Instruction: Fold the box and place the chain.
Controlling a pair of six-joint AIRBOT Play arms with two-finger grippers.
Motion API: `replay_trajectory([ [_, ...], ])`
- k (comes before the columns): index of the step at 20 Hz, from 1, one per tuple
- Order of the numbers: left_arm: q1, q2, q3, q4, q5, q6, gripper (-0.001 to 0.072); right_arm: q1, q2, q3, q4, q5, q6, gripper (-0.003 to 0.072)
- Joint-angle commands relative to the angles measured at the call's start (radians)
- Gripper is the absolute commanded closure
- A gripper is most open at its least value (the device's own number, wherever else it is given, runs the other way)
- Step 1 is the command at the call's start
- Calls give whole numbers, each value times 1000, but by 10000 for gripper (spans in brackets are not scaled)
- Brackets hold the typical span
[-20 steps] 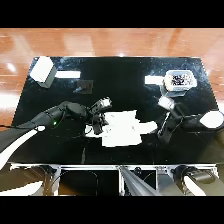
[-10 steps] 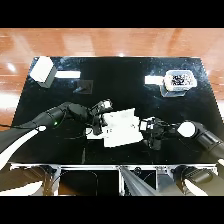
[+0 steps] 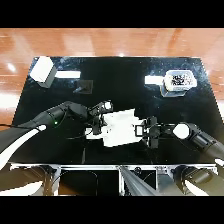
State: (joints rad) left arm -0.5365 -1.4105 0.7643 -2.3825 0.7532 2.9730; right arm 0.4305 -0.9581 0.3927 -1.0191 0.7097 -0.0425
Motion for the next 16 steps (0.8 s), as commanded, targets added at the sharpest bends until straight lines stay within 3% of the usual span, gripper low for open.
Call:
replay_trajectory([
  [1, 1, -15, 37, -8, -4, 9, 693, 8, -2, -1, 40, 15, -7, -21],
  [8, 1, -54, 59, -8, 51, 0, 692, 8, -2, -3, 128, 29, -7, -20],
  [16, 1, -58, 59, -8, 58, 0, 692, 8, 7, -23, 231, -154, -6, -20],
])
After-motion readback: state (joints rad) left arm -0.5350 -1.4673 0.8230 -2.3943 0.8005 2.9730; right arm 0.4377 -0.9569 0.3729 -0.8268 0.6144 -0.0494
